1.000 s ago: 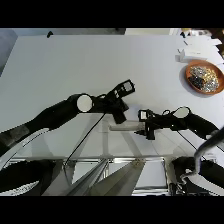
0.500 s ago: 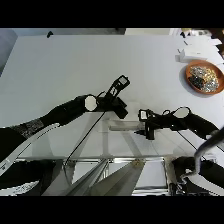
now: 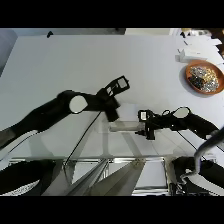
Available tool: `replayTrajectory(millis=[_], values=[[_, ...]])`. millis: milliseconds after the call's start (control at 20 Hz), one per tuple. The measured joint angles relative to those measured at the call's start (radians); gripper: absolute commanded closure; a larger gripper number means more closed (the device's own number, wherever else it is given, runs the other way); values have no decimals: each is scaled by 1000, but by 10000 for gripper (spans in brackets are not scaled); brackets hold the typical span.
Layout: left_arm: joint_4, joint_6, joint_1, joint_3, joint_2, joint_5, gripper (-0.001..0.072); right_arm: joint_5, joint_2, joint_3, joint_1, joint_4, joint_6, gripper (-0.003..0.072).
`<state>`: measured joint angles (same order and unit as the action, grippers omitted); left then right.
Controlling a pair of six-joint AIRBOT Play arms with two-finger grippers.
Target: Fold the box and place the chain.
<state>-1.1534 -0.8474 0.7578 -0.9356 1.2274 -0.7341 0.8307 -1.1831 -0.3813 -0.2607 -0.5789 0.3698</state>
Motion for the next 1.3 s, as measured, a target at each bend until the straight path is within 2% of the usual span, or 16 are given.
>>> replayTrajectory(millis=[150, 250, 300, 500, 600, 650, 1000, 1250, 1300], values=[[-96, 106, -28, 16, -35, -162, 696, 0, 0, 0, 0, 1, -1, 284], [-100, 224, -41, 52, -45, -204, 595, 0, 0, 0, 0, 2, -1, 284], [-89, 286, -45, 74, -46, -206, 555, 0, 0, 0, 0, 2, -2, 284], [-34, 499, -56, 172, -34, -166, 548, -1, 0, 0, 0, 3, -2, 284], [-13, 554, -64, 205, -22, -131, 396, -1, 0, 0, 0, 3, -2, 284], [0, 577, -66, 216, -15, -113, 382, -1, 0, 0, 0, 3, -2, 284], [95, 803, -71, 241, 28, -44, 374, -1, 0, 0, 0, 3, -2, 284], [150, 857, -64, 243, 48, -33, 381, -1, 0, 0, 0, 3, -2, 284], [163, 860, -59, 243, 49, -32, 415, -1, 0, 0, 0, 3, -2, 284]])
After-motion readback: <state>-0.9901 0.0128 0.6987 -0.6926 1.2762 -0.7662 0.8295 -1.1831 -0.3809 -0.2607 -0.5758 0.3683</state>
